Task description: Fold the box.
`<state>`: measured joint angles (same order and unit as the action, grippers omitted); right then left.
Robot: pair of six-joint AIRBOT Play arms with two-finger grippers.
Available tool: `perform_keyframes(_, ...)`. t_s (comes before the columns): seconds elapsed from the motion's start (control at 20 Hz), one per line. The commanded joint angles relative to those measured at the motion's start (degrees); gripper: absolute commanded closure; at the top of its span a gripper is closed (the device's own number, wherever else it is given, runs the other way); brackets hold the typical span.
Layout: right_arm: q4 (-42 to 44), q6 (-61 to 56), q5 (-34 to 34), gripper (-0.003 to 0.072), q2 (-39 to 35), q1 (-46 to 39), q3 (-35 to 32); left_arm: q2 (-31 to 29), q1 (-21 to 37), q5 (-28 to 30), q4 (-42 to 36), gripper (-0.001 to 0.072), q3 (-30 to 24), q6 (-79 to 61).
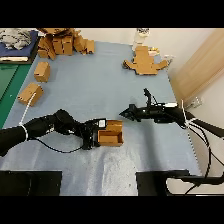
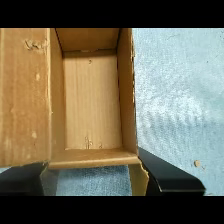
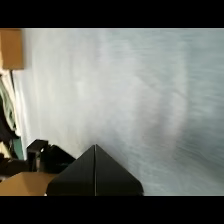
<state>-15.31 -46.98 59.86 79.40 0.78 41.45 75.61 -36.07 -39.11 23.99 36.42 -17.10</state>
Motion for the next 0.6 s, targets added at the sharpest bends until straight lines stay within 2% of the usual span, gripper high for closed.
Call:
perform_keyframes(0.0, 1.3, 6.2, 9.7, 0.0682, 1.6, 1.7, 3.3, 0.0, 0.0, 0.0, 0.0, 0.0239, 0.1, 0.0)
perform_keyframes(0.05, 0.8, 7.7, 12.3, 0.0683, 1.2, 3.1, 3.4, 0.0, 0.0, 0.0, 0.0, 0.0239, 0.1, 0.0)
perform_keyframes(0.15, -3.5, 9.1, 12.0, 0.0682, -0.7, 6.7, 2.7, 0.0, 0.0, 0.0, 0.0, 0.0239, 0.1, 0.0)
perform_keyframes(0.45, -10.6, 11.1, 2.2, 0.0682, -13.5, 13.7, -2.9, 0.0, 0.0, 0.0, 0.0, 0.0239, 0.1, 0.0)
perform_keyframes(0.55, -14.2, 10.8, 2.2, 0.0682, -17.9, 14.0, -3.2, 0.0, 0.0, 0.0, 0.0, 0.0239, 0.1, 0.0)
